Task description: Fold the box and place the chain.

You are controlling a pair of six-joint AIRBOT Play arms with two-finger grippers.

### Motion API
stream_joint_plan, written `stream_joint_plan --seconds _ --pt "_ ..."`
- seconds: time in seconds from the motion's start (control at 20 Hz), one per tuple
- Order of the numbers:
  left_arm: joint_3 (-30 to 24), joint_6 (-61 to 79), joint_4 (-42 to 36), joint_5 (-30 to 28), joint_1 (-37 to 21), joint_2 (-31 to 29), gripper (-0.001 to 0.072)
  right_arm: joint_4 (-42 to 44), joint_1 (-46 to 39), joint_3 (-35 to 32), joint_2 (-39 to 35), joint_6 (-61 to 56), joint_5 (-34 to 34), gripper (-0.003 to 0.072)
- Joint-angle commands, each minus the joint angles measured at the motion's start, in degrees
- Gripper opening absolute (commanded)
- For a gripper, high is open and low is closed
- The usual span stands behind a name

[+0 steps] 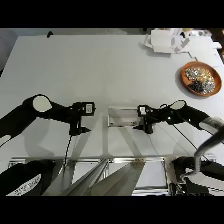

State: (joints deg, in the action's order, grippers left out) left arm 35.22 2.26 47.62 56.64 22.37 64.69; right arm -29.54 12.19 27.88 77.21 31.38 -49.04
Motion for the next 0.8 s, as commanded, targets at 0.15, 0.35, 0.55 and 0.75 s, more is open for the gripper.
stream_joint_plan --seconds 0.15,0.35,0.55,0.75 --pt "-1.44 32.20 -24.20 -6.56 0.39 14.75 0.0708 0.00 0.02 -0.02 -0.02 0.00 -0.02 0.0297" --pt "-1.40 35.78 -29.09 -7.67 1.29 17.27 0.0708 0.00 0.02 -0.02 -0.02 0.00 -0.02 0.0297" --pt "-1.18 36.33 -31.63 -8.15 2.45 17.31 0.0708 -0.02 0.02 -0.02 -0.02 0.00 -0.02 0.0297" --pt "-1.18 36.28 -32.00 -9.07 3.21 17.68 0.0709 0.00 0.02 -0.02 -0.02 0.00 -0.04 0.0297"
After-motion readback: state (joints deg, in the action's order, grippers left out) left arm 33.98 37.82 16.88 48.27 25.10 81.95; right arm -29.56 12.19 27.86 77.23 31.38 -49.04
